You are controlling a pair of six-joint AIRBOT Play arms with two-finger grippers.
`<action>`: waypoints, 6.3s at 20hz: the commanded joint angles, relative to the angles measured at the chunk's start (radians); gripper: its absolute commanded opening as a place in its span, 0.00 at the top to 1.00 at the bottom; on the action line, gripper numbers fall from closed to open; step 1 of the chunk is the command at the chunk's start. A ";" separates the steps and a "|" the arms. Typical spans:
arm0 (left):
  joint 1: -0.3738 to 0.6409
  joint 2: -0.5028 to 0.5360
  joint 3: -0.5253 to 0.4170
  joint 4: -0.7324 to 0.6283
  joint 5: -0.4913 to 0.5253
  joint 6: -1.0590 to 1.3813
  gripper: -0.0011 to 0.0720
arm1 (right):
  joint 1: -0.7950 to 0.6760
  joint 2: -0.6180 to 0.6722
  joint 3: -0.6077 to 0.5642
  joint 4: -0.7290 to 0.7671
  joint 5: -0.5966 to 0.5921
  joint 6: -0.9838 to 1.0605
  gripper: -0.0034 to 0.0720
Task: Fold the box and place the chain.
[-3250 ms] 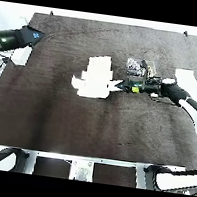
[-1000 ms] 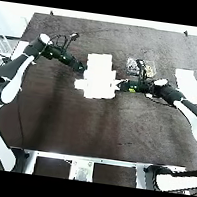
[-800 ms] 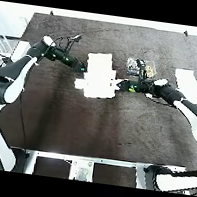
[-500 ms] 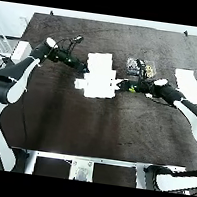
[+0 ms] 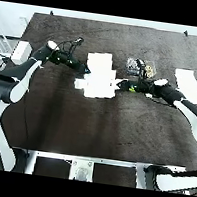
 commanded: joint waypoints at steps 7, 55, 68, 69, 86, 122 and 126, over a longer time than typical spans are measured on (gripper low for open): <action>0.000 -0.002 0.000 -0.042 -0.037 0.011 0.16 | 0.001 0.001 0.000 0.001 0.020 -0.002 0.95; -0.069 0.022 -0.092 -0.256 -0.092 0.875 0.97 | -0.301 0.199 -0.110 0.096 0.106 -0.023 0.41; -0.096 0.019 -0.195 -0.256 0.032 0.962 0.96 | -0.300 0.199 -0.116 0.110 0.119 -0.063 0.41; -0.095 0.019 -0.203 -0.259 0.038 0.980 0.96 | -0.300 0.199 -0.116 0.111 0.123 -0.072 0.41; -0.092 0.019 -0.214 -0.278 0.029 0.997 0.96 | -0.300 0.250 -0.116 0.114 0.134 -0.166 0.42; -0.092 0.020 -0.214 -0.281 0.039 0.997 0.96 | 0.055 0.278 -0.343 -0.031 -0.089 -1.056 0.26; -0.092 0.020 -0.214 -0.281 0.039 0.997 0.96 | 0.061 0.245 -0.329 -0.030 -0.099 -1.056 0.34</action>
